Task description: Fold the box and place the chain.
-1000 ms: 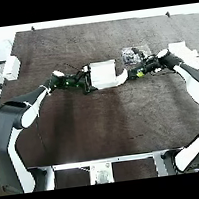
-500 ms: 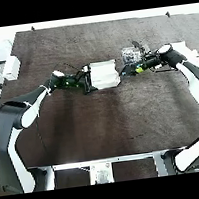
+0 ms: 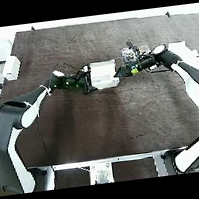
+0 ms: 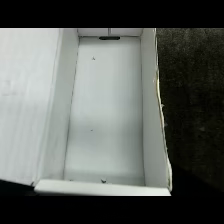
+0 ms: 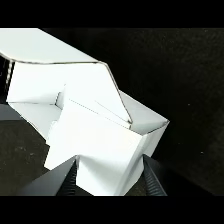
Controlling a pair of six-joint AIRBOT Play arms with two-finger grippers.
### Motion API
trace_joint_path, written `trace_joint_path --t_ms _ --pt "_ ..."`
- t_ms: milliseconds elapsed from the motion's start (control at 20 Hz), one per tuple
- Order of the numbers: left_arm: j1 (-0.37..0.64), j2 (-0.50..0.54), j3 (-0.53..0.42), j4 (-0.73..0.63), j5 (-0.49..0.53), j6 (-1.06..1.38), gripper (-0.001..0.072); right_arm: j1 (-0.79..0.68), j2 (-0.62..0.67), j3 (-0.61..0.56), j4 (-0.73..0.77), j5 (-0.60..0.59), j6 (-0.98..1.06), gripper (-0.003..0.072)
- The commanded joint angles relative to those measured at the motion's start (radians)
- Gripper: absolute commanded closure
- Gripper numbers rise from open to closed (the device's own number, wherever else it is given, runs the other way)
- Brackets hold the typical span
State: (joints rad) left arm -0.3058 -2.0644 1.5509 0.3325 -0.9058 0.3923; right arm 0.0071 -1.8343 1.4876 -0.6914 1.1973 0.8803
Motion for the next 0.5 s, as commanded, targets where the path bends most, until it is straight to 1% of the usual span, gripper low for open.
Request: trace_joint_path --t_ms 0,150,250,450 --pt "0.000 -0.001 0.000 0.000 0.000 0.000 0.0243 0.012 -0.001 0.001 0.000 -0.003 -0.001 0.0203" --pt "0.000 -0.001 0.000 0.000 0.000 0.000 0.0243 0.032 -0.001 0.001 -0.016 -0.005 0.000 0.0204" --pt "0.000 -0.001 0.000 0.000 0.000 0.000 0.0244 0.044 -0.001 0.008 -0.055 -0.007 0.004 0.0204" --pt "0.000 -0.001 0.000 0.000 0.000 0.000 0.0243 0.083 -0.001 0.066 -0.191 -0.031 0.090 0.0204"
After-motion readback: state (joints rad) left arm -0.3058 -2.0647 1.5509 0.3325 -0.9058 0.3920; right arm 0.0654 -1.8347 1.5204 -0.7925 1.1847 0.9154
